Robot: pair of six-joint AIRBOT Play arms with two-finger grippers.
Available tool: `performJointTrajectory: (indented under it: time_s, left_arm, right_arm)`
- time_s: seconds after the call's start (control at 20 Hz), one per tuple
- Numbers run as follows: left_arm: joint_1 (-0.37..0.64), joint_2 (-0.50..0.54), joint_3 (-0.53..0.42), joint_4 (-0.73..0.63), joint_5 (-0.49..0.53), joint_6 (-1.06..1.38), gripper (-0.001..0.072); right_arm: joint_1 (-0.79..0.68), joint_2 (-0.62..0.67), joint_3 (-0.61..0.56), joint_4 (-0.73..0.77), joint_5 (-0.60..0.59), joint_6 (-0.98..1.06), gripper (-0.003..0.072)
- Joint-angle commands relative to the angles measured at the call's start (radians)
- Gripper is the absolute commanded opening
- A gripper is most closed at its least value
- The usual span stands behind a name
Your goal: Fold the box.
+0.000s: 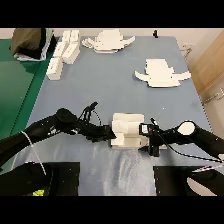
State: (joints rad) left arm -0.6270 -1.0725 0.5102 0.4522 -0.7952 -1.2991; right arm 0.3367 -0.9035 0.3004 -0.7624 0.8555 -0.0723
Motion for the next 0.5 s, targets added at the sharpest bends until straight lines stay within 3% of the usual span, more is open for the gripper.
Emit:
performJointTrajectory:
  time_s: [0.0,0.15,0.45]
  left_arm:
    - [-0.111,-0.002,0.079,0.333,0.073,-0.333,0.0540]
    - [-0.210,-0.043,0.163,0.576,0.061,-0.626,0.0539]
    - [-0.329,-0.221,0.322,0.723,0.002,-0.844,0.0532]
  right_arm:
    - [0.000,0.000,0.000,0.000,0.000,0.000,0.0444]
    - [0.000,0.000,0.001,0.000,0.000,0.000,0.0444]
    - [0.000,0.000,0.000,0.000,0.001,0.000,0.0444]
